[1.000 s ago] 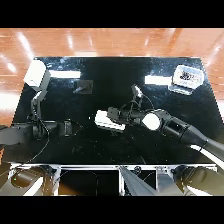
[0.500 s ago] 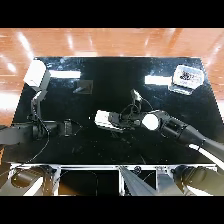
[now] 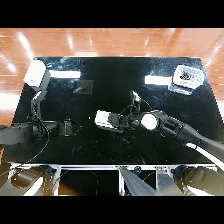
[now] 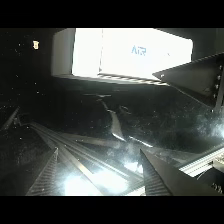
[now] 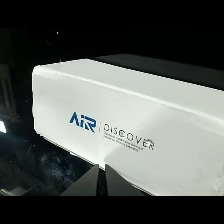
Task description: Fold the box and place the chain.
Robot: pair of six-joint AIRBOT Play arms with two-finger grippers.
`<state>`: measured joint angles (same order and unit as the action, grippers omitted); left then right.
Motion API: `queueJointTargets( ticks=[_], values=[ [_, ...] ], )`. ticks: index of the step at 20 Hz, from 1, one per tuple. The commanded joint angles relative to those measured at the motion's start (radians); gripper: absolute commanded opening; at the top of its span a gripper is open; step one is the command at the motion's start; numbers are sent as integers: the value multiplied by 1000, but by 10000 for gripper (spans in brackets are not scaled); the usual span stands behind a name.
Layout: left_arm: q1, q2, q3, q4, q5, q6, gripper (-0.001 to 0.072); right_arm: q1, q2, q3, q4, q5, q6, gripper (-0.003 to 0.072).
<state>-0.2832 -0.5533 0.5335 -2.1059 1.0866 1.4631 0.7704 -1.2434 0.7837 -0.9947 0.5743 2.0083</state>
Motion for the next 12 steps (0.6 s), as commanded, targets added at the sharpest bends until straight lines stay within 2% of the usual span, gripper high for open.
queueJointTargets(
  ticks=[1, 12],
  values=[
    [1, 0, -2, 0, 0, 0, 619, 0, -3, -1, -20, 19, -1, 68],
    [-3, 0, -27, -1, 0, 0, 619, 0, -15, -1, -30, 29, 0, 68]
  ],
)
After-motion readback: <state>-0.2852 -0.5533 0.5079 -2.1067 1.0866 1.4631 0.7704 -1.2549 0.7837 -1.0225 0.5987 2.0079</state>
